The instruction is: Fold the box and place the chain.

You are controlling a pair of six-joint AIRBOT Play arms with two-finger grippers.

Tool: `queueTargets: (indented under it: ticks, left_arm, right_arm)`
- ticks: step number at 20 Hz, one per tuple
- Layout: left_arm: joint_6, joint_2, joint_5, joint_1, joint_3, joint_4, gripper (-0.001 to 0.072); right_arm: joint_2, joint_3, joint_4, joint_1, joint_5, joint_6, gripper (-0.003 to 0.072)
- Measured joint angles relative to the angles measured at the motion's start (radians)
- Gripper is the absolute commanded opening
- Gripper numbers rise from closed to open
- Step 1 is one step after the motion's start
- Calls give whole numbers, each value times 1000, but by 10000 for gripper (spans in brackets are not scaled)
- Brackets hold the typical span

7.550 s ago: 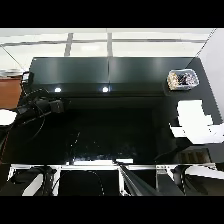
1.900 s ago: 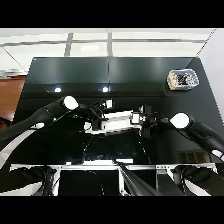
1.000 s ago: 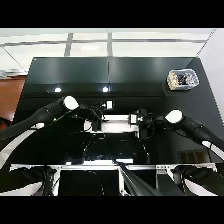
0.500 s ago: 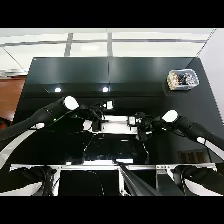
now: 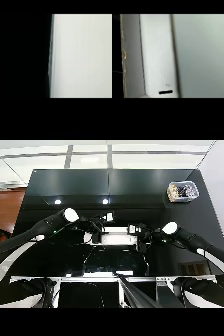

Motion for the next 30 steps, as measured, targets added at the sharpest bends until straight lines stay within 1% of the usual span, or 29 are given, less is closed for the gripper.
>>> queueTargets:
  ticks: [19,29,30]
  left_arm:
    - [1,0,0,0,0,0,27]
    - [2,0,-2,0,0,0,28]
    - [2,0,-2,0,0,0,28]
  right_arm:
    - [0,1,-12,-6,16,14,697]
    - [0,1,-24,19,14,13,697]
    - [0,1,-24,19,11,14,675]
